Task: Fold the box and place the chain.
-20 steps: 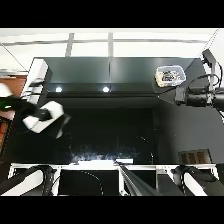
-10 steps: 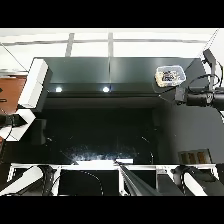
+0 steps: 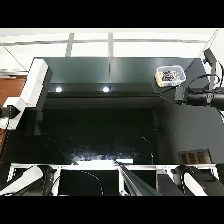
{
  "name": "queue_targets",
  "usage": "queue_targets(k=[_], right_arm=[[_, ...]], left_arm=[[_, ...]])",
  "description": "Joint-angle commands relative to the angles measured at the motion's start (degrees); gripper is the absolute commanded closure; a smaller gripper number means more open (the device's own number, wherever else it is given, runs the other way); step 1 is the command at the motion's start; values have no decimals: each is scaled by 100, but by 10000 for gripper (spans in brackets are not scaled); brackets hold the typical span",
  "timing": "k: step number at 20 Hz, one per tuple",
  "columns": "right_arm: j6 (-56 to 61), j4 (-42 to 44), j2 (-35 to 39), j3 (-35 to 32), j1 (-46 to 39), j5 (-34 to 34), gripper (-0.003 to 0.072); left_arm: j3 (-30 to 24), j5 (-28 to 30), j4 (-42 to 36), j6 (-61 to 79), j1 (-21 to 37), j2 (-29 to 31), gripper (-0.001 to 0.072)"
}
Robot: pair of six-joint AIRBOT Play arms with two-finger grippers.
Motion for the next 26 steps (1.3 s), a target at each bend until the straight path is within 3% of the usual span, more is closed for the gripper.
queue_targets(k=[1,5,11,13,18,22,23,24,25,26], right_arm=[[55,15,-4,4,0,13,674],[79,15,-4,4,0,9,674],[142,15,-4,4,0,13,673],[142,15,-4,4,2,9,673],[140,33,-4,4,2,44,674],[129,15,-4,4,0,138,674],[4,-20,-4,4,0,269,674],[-37,-151,0,4,0,382,674],[-24,-356,11,4,0,470,675],[109,-616,59,4,0,444,677]], left_arm=[[4,212,-251,197,4,-164,301],[2,-76,-468,208,-92,-535,301],[2,219,-481,208,-199,-608,283],[2,247,-599,181,-256,-625,-5],[232,22,-466,-417,-328,-273,-5],[772,-678,-621,-1292,-450,505,-1],[839,-780,-636,-1735,-522,684,36],[874,-940,-638,-2315,-627,876,313],[876,-1154,-638,-2667,-730,1047,683],[846,-1294,-693,-2787,-905,1215,686]])
